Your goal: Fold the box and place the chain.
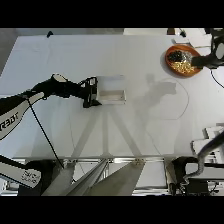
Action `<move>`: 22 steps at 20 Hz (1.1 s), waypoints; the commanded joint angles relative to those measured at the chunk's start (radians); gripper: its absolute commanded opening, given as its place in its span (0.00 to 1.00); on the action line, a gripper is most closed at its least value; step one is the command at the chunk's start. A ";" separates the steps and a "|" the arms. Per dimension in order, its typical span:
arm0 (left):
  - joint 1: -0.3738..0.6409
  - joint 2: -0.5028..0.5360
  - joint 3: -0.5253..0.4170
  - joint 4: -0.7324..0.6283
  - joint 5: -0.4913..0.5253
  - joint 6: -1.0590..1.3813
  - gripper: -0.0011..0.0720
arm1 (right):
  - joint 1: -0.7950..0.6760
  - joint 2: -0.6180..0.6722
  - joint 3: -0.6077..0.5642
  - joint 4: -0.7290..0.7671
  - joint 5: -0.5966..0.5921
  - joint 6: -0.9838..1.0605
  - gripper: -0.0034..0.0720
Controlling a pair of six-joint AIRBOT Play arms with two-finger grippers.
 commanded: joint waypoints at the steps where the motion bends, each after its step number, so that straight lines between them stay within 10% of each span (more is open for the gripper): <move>1: 0.000 0.000 0.000 0.000 0.000 0.000 0.56 | -0.032 -0.166 0.117 0.016 -0.047 -0.077 0.44; 16: 0.000 0.000 0.000 0.000 0.000 0.000 0.56 | -0.032 -0.523 0.323 0.233 -0.158 -0.069 0.47; 22: 0.000 0.000 0.000 0.000 0.000 0.000 0.56 | -0.032 -0.528 0.324 0.238 -0.105 -0.072 0.06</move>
